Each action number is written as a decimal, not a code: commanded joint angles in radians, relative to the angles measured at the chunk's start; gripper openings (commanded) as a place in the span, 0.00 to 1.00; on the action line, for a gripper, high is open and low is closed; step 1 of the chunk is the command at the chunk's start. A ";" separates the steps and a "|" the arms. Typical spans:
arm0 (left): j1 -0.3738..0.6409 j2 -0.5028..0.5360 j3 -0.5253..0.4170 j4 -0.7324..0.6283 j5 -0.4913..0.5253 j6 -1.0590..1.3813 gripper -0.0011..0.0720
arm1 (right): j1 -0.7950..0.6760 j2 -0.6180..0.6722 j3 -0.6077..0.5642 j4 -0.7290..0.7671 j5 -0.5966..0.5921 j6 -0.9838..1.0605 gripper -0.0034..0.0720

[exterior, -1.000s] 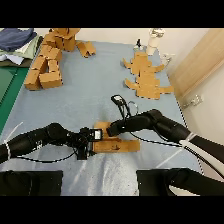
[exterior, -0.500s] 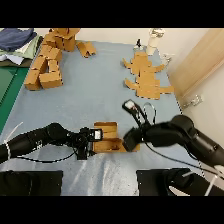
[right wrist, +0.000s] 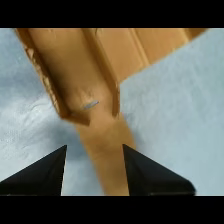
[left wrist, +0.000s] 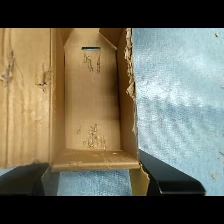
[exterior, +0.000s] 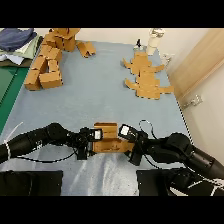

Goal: Fold the box.

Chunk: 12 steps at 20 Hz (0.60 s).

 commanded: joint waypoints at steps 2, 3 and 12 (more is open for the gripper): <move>0.000 0.001 0.001 0.000 0.000 0.000 0.64 | 0.004 -0.109 -0.014 -0.012 0.224 -0.223 0.74; 0.000 0.001 0.001 0.000 0.000 0.000 0.64 | 0.004 -0.127 -0.014 0.019 0.256 -0.288 0.73; 0.000 0.001 0.001 0.000 0.000 0.000 0.64 | 0.040 -0.144 -0.014 0.182 0.278 -0.522 0.26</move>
